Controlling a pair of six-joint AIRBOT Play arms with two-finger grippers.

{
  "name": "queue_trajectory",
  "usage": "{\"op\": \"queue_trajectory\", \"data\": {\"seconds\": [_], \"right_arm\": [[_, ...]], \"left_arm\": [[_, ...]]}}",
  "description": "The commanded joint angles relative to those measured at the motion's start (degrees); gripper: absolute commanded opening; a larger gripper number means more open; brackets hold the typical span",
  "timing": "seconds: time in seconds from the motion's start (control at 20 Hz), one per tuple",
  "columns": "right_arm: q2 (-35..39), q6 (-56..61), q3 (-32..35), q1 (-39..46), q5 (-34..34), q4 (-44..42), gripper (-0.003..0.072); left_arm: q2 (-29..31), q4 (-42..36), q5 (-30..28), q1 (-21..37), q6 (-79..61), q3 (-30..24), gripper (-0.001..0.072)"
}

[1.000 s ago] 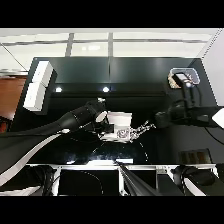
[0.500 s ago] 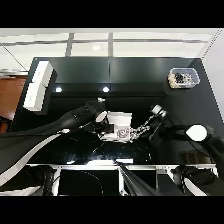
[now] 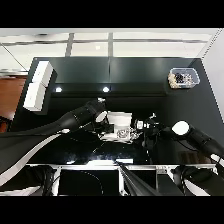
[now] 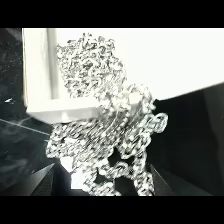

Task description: Fold the box and place the chain.

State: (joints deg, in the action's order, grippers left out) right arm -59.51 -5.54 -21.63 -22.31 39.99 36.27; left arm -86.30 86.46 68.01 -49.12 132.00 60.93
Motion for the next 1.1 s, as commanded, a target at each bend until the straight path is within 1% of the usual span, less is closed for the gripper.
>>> {"op": "queue_trajectory", "data": {"seconds": [0.0, 0.1, 0.25, 0.35, 0.4, 0.45, 0.5, 0.55, 0.65, 0.75, 0.85, 0.9, 1.0, 1.05], "right_arm": [[-3.1, -4.0, -0.8, -0.2, -0.2, -2.0, 0.0702], [-3.9, -3.9, -0.8, -0.2, -0.8, -1.9, 0.0701], [-4.1, -0.2, -0.8, -0.2, -3.5, -1.8, 0.0693], [-4.1, -0.2, -0.8, -0.2, -3.4, -1.8, 0.0679], [-4.1, -0.1, -1.0, -0.2, -2.4, -1.8, 0.0474], [-4.1, 0.9, -1.4, -0.2, -1.4, -1.8, 0.0224], [-4.1, 1.9, -2.0, -0.2, -0.1, -1.8, 0.0062], [-4.1, 2.6, -2.7, -0.2, 1.5, -1.7, 0.0048], [-4.0, 4.2, -4.0, -0.2, 4.7, -1.7, 0.0047], [-3.1, 9.2, -5.3, 0.2, 6.6, -0.1, 0.0046], [-0.2, 18.4, -7.3, 1.2, 9.2, 5.0, 0.0046], [1.9, 22.8, -8.7, 2.1, 11.5, 7.8, 0.0046], [6.9, 28.0, -11.3, 3.8, 16.7, 11.9, 0.0046], [9.5, 30.1, -12.8, 4.5, 19.3, 12.5, 0.0046]], "left_arm": [[0.0, 0.0, 0.0, 0.0, 0.0, 0.0, 0.003], [0.0, 0.0, 0.0, 0.0, 0.0, 0.0, 0.003], [0.0, 0.0, 0.0, 0.0, 0.0, 0.0, 0.003], [0.0, 0.0, 0.0, 0.0, 0.0, 0.0, 0.003], [0.0, 0.0, 0.0, 0.0, 0.0, 0.0, 0.003], [0.0, 0.0, 0.0, 0.0, 0.0, 0.0, 0.003], [0.0, 0.0, 0.0, 0.0, 0.0, 0.0, 0.003], [0.0, 0.0, 0.0, 0.0, 0.0, 0.0, 0.003], [0.0, 0.0, 0.0, 0.0, 0.0, 0.0, 0.003], [0.0, 0.0, 0.0, 0.0, 0.0, 0.0, 0.003], [0.0, 0.0, 0.0, 0.0, 0.0, 0.0, 0.003], [0.0, 0.0, 0.0, 0.0, 0.0, 0.0, 0.003], [0.0, 0.0, 0.0, 0.0, 0.0, 0.0, 0.003], [0.0, 0.0, 0.0, 0.0, 0.0, 0.0, 0.003]]}}
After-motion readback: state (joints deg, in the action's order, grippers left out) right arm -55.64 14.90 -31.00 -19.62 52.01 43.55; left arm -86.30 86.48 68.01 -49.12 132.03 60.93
